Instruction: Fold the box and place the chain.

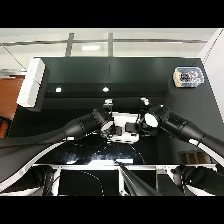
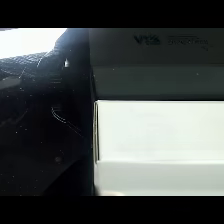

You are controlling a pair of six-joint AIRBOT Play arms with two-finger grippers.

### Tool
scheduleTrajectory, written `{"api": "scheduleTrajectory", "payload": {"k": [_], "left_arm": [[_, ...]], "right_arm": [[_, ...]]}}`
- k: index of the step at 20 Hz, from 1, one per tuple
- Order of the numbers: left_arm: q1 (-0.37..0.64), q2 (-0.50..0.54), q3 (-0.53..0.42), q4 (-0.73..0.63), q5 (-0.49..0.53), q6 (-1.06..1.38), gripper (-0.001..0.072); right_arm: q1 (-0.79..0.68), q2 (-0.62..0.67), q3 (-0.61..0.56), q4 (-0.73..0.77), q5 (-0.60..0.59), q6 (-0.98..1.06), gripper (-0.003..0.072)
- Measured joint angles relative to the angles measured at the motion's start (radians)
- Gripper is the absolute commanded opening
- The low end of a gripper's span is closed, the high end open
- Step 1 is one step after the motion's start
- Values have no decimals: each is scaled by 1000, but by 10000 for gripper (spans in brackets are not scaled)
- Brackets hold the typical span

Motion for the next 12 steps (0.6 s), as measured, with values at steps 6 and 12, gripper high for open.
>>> {"api": "scheduleTrajectory", "payload": {"k": [6,12], "left_arm": [[0,0,0,0,1,0,28],[0,0,0,0,4,0,28]], "right_arm": [[2,-27,2,-19,8,20,295],[2,-51,5,-19,6,24,128]]}}
